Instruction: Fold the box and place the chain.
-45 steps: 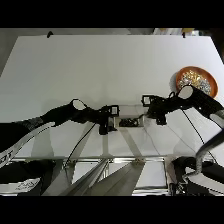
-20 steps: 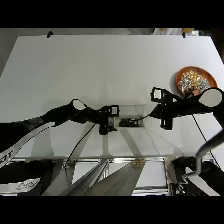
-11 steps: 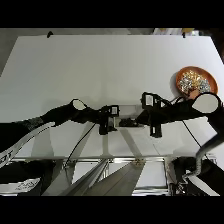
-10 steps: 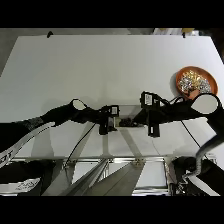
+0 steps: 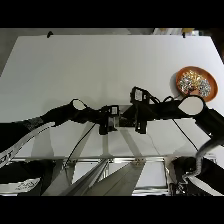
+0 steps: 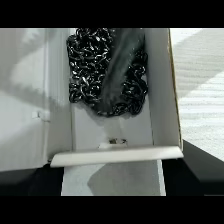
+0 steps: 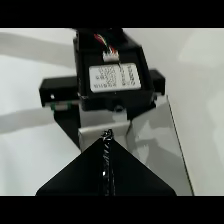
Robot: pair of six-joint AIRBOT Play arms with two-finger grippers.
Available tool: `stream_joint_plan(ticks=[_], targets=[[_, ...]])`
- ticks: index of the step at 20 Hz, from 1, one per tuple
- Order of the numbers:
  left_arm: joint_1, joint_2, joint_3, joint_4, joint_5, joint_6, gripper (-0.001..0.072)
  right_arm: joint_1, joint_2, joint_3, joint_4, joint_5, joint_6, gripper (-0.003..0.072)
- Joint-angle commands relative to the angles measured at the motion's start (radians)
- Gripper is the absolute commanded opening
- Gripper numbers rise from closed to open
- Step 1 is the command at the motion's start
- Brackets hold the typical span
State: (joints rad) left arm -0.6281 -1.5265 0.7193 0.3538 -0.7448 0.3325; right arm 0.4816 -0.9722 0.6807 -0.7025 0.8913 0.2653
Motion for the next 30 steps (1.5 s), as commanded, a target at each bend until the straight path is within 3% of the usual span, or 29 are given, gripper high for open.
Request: stream_joint_plan(ticks=[1,2,3,9,12,13,17,19,21,26,30], targets=[[0.001,0.001,0.0,0.0,0.0,0.0,0.0253,0.005,-0.062,-0.001,-0.142,-0.001,0.053,0.0129],[0.001,0.001,0.0,0.0,0.0,0.0,0.0253,0.003,-0.06,-0.001,-0.165,0.004,0.052,0.0244],[0.001,0.001,0.0,0.0,0.0,0.0,0.0253,-0.007,-0.045,-0.001,-0.165,0.004,0.052,0.0291],[0.001,0.001,0.0,0.0,0.0,0.0,0.0253,-0.248,0.146,-0.001,-0.176,0.093,0.04,0.0288],[0.001,0.001,0.0,0.0,0.0,0.0,0.0253,-0.435,0.148,-0.002,-0.248,0.146,0.023,0.0255],[0.001,0.001,0.0,0.0,0.0,0.0,0.0253,-0.486,0.13,-0.002,-0.243,0.145,-0.003,0.0199],[0.001,0.001,0.0,0.0,0.0,0.0,0.0253,-0.534,-0.017,-0.002,-0.24,0.141,-0.132,0.0191],[0.001,0.001,0.0,0.0,0.0,0.0,0.0253,-0.507,-0.106,-0.002,-0.241,0.14,-0.189,0.021],[0.001,0.001,0.0,0.0,0.0,0.0,0.0253,-0.467,-0.177,-0.002,-0.242,0.137,-0.243,0.0321],[0.001,0.001,0.0,0.0,0.0,0.0,0.0253,-0.388,-0.329,-0.002,-0.253,0.114,-0.293,0.0321],[0.001,0.001,0.0,0.0,0.0,0.0,0.0253,-0.375,-0.36,-0.002,-0.246,0.116,-0.293,0.0316]])
